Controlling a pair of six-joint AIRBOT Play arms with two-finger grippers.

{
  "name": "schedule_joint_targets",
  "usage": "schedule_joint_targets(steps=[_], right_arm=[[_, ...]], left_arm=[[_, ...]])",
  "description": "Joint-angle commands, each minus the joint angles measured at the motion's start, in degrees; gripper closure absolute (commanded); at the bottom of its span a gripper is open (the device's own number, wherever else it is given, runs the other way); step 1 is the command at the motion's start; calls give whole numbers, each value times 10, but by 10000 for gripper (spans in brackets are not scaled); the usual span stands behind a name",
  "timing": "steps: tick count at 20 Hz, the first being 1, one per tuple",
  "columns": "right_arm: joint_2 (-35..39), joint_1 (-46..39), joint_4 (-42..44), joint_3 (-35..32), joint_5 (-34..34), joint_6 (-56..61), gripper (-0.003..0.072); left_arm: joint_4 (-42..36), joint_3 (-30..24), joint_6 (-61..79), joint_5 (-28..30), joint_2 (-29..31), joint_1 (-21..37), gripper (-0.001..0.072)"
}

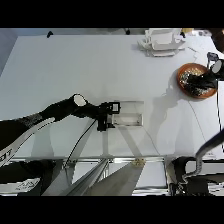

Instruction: Fold the box and place the chain.

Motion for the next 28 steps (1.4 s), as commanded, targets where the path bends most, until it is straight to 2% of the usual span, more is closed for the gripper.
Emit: schedule_joint_targets(steps=[1,6,9,14,16,18,20,24,28], right_arm=[[-2,-20,2,0,2,8,469],[-2,-28,46,0,-4,-58,470],[-2,-28,56,0,-8,-66,603],[-10,-28,57,0,-5,-70,604],[-19,-28,57,0,1,-69,565],[-26,-28,57,0,6,-69,569],[-26,-28,56,0,6,-70,669],[-20,-28,56,0,10,-70,670],[19,-28,56,0,14,-101,670]], left_arm=[[0,0,0,0,0,0,456],[0,0,0,0,0,0,456],[0,0,0,0,0,0,456],[0,0,0,0,0,0,456],[0,0,0,0,0,0,456],[0,0,0,0,0,0,456],[0,0,0,0,0,0,456],[0,0,0,0,0,0,456],[0,0,0,0,0,0,456]])
